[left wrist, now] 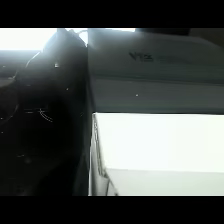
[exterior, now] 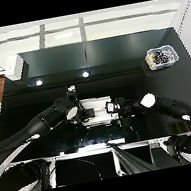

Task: Fold the box and place the chain.

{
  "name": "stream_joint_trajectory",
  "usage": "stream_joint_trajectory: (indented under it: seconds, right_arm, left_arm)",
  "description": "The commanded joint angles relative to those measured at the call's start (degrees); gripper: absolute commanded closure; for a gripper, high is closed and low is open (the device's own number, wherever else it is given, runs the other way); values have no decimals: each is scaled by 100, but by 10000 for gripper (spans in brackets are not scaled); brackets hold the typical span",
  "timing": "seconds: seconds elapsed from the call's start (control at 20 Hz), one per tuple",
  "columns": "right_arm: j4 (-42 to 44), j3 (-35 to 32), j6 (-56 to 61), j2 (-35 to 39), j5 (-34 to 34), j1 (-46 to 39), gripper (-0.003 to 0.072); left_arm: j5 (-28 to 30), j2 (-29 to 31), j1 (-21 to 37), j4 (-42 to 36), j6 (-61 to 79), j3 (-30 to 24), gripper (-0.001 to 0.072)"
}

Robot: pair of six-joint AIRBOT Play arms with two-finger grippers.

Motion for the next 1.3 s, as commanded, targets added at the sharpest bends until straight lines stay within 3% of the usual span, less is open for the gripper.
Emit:
stream_joint_trajectory:
  seconds: [0.0,0.1,0.35,0.4,0.45,0.5,0.55,0.9,1.0,1.1,1.15,1.2,1.25]
  right_arm:
    - [0,0,0,0,7,2,253]
    - [0,0,0,0,7,2,253]
    - [-2,2,0,0,4,2,254]
    - [-2,2,0,0,4,2,253]
    - [0,2,0,0,4,2,253]
    - [0,2,0,0,4,2,253]
    - [0,0,0,0,4,2,253]
    - [0,2,0,0,4,2,253]
    - [0,2,0,0,4,2,253]
    - [0,2,0,0,4,2,253]
    - [-2,2,0,0,4,2,253]
    - [-2,2,0,0,4,2,253]
    - [-2,2,0,0,7,2,253]
  left_arm:
    - [66,-15,-2,-17,-7,2,538]
    - [20,-15,-4,-20,-4,2,687]
    - [-7,-15,-4,-20,-7,2,685]
    - [-20,-15,-2,-20,-7,7,670]
    - [-68,-15,-2,-20,-4,20,582]
    - [-142,-15,-2,-15,-4,44,416]
    - [-210,-13,4,-15,-7,59,306]
    - [-164,-11,4,-13,-7,79,295]
    - [-61,-11,4,-13,-4,79,328]
    - [-37,-13,2,-11,-2,79,546]
    - [-22,-13,2,-9,11,79,619]
    - [-20,-13,2,-9,15,79,626]
    - [-20,-15,2,-7,20,79,688]
